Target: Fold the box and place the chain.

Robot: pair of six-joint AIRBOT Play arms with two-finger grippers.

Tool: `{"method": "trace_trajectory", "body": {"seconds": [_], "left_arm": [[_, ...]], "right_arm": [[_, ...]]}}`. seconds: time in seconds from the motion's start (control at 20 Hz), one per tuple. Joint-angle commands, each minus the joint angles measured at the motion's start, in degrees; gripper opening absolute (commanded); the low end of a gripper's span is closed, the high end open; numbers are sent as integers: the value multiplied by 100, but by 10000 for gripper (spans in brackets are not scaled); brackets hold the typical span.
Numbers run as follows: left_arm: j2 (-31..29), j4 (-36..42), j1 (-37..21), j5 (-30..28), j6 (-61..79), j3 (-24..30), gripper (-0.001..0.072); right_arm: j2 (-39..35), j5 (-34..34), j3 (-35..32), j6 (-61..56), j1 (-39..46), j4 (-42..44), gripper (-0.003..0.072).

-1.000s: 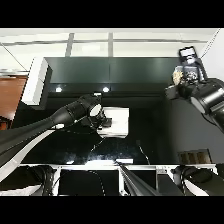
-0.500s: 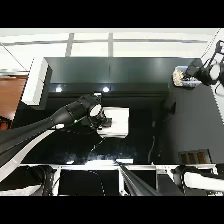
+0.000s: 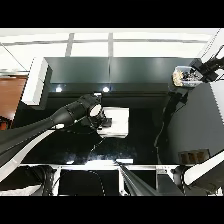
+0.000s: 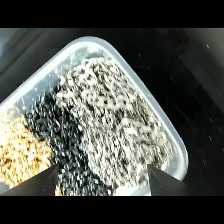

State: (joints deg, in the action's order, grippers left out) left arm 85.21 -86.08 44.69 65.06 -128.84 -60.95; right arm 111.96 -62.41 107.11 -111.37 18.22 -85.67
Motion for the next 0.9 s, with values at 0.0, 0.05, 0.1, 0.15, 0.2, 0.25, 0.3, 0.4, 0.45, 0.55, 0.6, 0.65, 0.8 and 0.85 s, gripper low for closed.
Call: {"method": "trace_trajectory", "body": {"seconds": [0.0, 0.05, 0.1, 0.15, 0.2, 0.25, 0.3, 0.4, 0.45, 0.55, 0.6, 0.65, 0.8, 0.85], "left_arm": [[2, 0, -4, -2, 0, 0, 26], [2, 0, -4, -2, 0, 0, 26], [2, 0, -4, -2, 0, 0, 26], [2, 0, -4, -2, 0, 0, 26], [2, 0, -4, -2, 0, 0, 26], [2, 0, -4, -4, 0, 0, 26], [2, 0, -4, -4, 0, 0, 26], [2, 0, -4, -4, 0, 0, 26], [2, -2, -4, -4, 0, 0, 26], [2, -2, -4, -4, 0, 0, 26], [2, 0, -4, -4, 0, 0, 26], [2, 0, -4, -4, 0, 0, 26], [2, 0, -4, -4, 0, 0, 26], [2, -2, -4, -7, 0, 0, 26]], "right_arm": [[251, -22, 210, 269, 70, -92, 605], [273, -15, 210, 328, 72, -155, 606], [291, 15, 210, 415, 72, -181, 606], [315, 52, 210, 444, 72, -177, 606], [350, 90, 210, 457, 70, -151, 605], [387, 107, 210, 479, 70, -125, 605], [428, 109, 210, 496, 68, -96, 605], [468, 90, 210, 581, 68, -7, 524], [466, 46, 210, 680, 68, 20, 398], [466, -186, 269, 785, 74, -9, 182], [461, -317, 319, 907, 85, 0, 144], [457, -490, 402, 1019, 103, 13, 19], [232, -1060, 793, 1558, 120, 13, 20], [13, -1075, 837, 1720, 127, 15, 19]]}}
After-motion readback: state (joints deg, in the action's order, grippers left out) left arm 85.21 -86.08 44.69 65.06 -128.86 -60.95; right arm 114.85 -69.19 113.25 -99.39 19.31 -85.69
